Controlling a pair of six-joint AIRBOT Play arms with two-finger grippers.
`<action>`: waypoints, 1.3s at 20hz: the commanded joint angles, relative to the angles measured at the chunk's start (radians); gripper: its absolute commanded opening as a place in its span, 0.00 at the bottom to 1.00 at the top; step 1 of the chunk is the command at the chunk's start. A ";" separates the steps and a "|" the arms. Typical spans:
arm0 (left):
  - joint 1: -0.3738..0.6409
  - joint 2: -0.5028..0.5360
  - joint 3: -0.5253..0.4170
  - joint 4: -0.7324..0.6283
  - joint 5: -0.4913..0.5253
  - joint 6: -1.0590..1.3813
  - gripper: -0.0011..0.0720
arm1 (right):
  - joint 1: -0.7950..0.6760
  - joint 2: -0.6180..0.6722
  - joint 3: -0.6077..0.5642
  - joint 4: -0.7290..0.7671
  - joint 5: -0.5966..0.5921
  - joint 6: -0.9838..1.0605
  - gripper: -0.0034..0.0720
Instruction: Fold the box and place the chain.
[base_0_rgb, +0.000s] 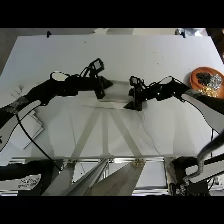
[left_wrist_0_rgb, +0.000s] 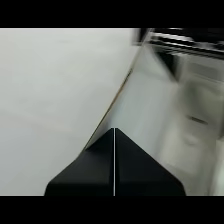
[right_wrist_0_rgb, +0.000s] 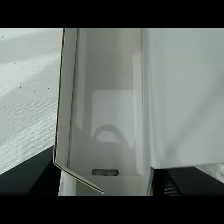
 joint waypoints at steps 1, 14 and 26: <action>-0.014 -0.066 0.000 -0.130 0.217 -0.002 0.02 | 0.000 0.000 0.001 -0.001 0.000 0.000 0.64; 0.074 0.068 -0.001 0.138 -0.051 -0.008 0.02 | 0.000 0.000 0.001 -0.001 0.000 0.000 0.64; 0.249 0.069 -0.076 0.476 -0.385 0.186 0.89 | 0.000 0.000 0.001 -0.001 0.000 0.000 0.64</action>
